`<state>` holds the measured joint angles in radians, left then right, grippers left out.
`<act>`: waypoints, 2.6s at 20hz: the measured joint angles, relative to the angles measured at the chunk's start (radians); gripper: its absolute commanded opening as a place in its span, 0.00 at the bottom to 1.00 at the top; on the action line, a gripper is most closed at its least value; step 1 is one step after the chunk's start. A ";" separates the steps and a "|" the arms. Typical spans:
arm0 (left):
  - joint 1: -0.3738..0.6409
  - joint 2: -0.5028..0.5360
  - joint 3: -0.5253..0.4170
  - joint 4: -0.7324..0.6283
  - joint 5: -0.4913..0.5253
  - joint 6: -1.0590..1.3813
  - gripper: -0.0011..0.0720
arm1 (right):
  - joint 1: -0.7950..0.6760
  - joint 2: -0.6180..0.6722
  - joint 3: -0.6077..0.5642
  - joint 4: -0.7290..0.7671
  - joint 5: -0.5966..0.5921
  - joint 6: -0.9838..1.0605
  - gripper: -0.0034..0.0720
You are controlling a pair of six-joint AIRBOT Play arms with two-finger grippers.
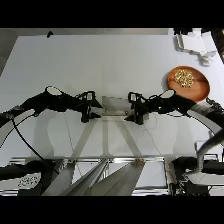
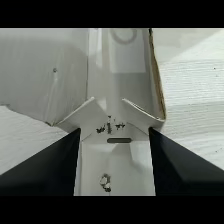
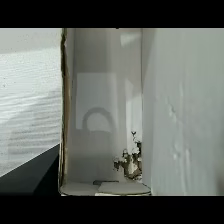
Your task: Fold the box and place the chain.
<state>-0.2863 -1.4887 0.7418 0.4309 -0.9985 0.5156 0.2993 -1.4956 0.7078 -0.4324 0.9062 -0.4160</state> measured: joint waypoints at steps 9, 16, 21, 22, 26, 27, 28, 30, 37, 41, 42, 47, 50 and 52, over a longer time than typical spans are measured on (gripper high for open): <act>0.037 0.029 0.000 0.081 -0.020 -0.078 0.22 | 0.000 0.000 0.000 0.002 0.006 -0.001 0.62; 0.227 0.201 -0.001 0.127 -0.042 -0.347 0.03 | 0.000 0.000 0.000 0.000 0.003 0.000 0.62; 0.306 0.275 -0.017 0.279 0.035 -0.861 0.02 | 0.000 0.000 0.000 -0.001 0.002 0.000 0.62; 0.301 0.275 -0.023 0.331 0.040 -0.970 0.02 | 0.000 0.000 0.000 -0.001 0.002 0.000 0.62; 0.240 0.225 -0.044 0.497 0.056 -1.316 0.02 | 0.000 0.000 0.000 -0.001 0.002 -0.001 0.62; 0.220 0.208 -0.047 0.508 0.058 -1.366 0.02 | 0.000 0.000 0.000 -0.001 0.002 0.000 0.62; 0.198 0.190 -0.049 0.509 0.058 -1.408 0.02 | 0.000 0.000 0.000 -0.001 0.002 -0.001 0.62; 0.154 0.160 -0.051 0.484 0.060 -1.459 0.02 | 0.000 0.000 0.000 -0.001 0.002 -0.001 0.62; 0.051 0.125 -0.053 0.370 0.064 -1.523 0.04 | 0.000 0.000 0.000 -0.001 0.002 -0.001 0.62; 0.039 0.122 -0.053 0.261 0.063 -1.524 0.54 | 0.000 0.000 0.000 -0.001 0.002 -0.001 0.62; 0.038 0.125 -0.053 0.245 0.061 -1.521 0.54 | 0.000 0.000 0.000 -0.001 0.002 -0.001 0.62; 0.037 0.154 -0.053 0.199 0.060 -1.505 0.56 | 0.000 0.000 0.000 -0.001 0.002 -0.001 0.62; 0.031 0.171 -0.053 0.160 0.061 -1.488 0.82 | 0.000 0.000 0.000 -0.001 0.002 -0.001 0.62; 0.016 0.175 -0.053 0.129 0.066 -1.476 0.82 | 0.000 0.000 0.000 -0.001 0.003 -0.001 0.62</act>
<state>-0.2699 -1.3132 0.6888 0.5602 -0.9321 -0.9600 0.2996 -1.4956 0.7078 -0.4335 0.9089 -0.4171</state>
